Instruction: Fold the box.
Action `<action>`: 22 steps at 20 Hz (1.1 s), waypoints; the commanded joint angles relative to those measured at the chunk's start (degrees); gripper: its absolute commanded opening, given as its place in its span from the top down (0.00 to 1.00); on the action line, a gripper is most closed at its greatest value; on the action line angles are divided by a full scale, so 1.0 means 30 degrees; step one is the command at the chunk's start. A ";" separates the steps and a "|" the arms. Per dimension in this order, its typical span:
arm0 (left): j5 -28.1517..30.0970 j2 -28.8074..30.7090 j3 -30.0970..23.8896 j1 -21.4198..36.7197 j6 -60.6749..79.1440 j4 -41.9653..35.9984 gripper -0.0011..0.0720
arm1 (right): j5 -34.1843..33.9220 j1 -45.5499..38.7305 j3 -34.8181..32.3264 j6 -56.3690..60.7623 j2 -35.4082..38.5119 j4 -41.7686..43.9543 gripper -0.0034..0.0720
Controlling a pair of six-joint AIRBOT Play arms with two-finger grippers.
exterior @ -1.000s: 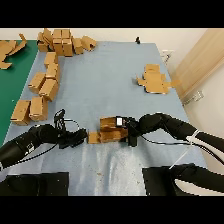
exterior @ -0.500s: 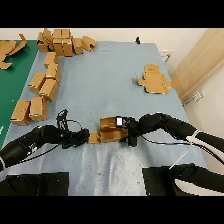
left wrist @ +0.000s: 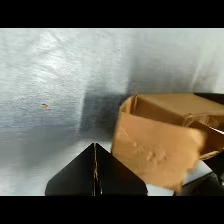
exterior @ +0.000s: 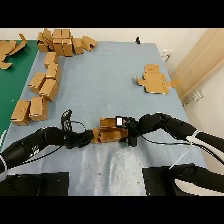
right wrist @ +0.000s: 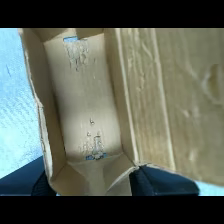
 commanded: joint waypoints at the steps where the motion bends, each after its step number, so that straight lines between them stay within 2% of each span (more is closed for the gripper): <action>1: 0.0962 0.0022 0.0947 -0.0678 0.0627 -0.0182 0.97 | 0.0007 0.0015 -0.0007 0.0000 -0.0015 0.0000 0.22; 4: 0.0685 0.0022 0.2142 -0.0699 0.1268 -0.0102 0.97 | 0.0015 0.0015 -0.0007 0.0000 -0.0015 0.0007 0.22; 9: 0.0415 -0.0051 0.2288 -0.0729 0.0386 0.0262 0.98 | 0.0015 0.0015 -0.0007 0.0000 -0.0015 0.0007 0.22; 12: 0.0321 -0.0947 0.2514 -0.1319 -0.1479 0.1392 0.98 | 0.0015 0.0015 -0.0007 0.0000 -0.0015 0.0000 0.22; 14: 0.0284 -0.2004 0.3184 -0.2310 -0.2914 0.2696 0.98 | 0.0015 0.0015 -0.0007 0.0000 -0.0015 0.0000 0.22; 16: -0.0168 -0.2667 0.3942 -0.2951 -0.5348 0.5064 0.98 | 0.0000 0.0015 -0.0007 0.0000 -0.0007 0.0000 0.22; 19: -0.3402 -0.2710 0.5238 -0.3111 -0.9763 1.0652 0.98 | 0.0007 0.0015 -0.0007 0.0000 -0.0015 0.0000 0.22; 20: -0.4328 -0.2710 0.5727 -0.3118 -1.0346 1.1730 0.98 | 0.0007 0.0015 -0.0007 0.0000 -0.0015 0.0000 0.22; 22: -0.3905 -0.2718 0.6346 -0.3315 -1.0047 1.1453 0.97 | 0.0007 0.0015 -0.0007 0.0000 -0.0015 0.0000 0.22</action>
